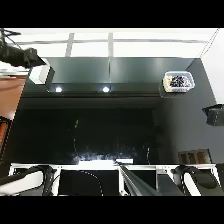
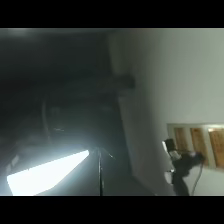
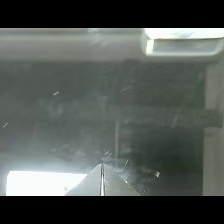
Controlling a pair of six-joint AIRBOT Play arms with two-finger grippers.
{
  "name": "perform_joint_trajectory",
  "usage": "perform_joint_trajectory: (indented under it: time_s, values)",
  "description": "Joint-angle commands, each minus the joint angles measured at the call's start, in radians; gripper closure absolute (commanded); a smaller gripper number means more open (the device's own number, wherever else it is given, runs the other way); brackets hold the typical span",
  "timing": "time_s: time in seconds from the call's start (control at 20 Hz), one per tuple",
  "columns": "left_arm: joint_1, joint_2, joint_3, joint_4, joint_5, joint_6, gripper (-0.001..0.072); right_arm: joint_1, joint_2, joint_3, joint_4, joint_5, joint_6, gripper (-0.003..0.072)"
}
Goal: Fold the box and place the chain.
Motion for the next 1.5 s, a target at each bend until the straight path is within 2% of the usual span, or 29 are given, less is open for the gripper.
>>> perform_joint_trajectory:
  time_s: [0.0, 0.15, 0.25, 0.35, 0.45, 0.6, 1.45]
  values:
    - [-0.097, 0.307, -0.379, -0.038, 0.188, 0.134, 0.0681, 0.0, 0.06, -0.154, -0.037, -0.163, 0.053, 0.0674]
    - [-0.127, 0.509, -0.613, -0.046, 0.24, 0.238, 0.0679, 0.0, 0.06, -0.295, 0.02, -0.383, 0.053, 0.0675]
    - [-0.127, 0.59, -0.704, -0.053, 0.251, 0.227, 0.0679, 0.0, 0.06, -0.381, 0.04, -0.52, 0.053, 0.0675]
    - [-0.126, 0.628, -0.755, -0.056, 0.272, 0.227, 0.0678, 0.0, 0.06, -0.435, 0.031, -0.602, 0.043, 0.0673]
    - [-0.126, 0.631, -0.758, -0.061, 0.274, 0.227, 0.0678, 0.0, 0.06, -0.446, 0.012, -0.607, 0.031, 0.0672]
    - [-0.126, 0.631, -0.758, -0.079, 0.283, 0.225, 0.0679, 0.0, 0.06, -0.446, 0.011, -0.541, 0.031, 0.0672]
    - [-0.126, 0.631, -0.758, -0.079, 0.283, 0.225, 0.0678, 0.0, 0.06, -0.446, 0.011, -0.539, 0.031, 0.0672]
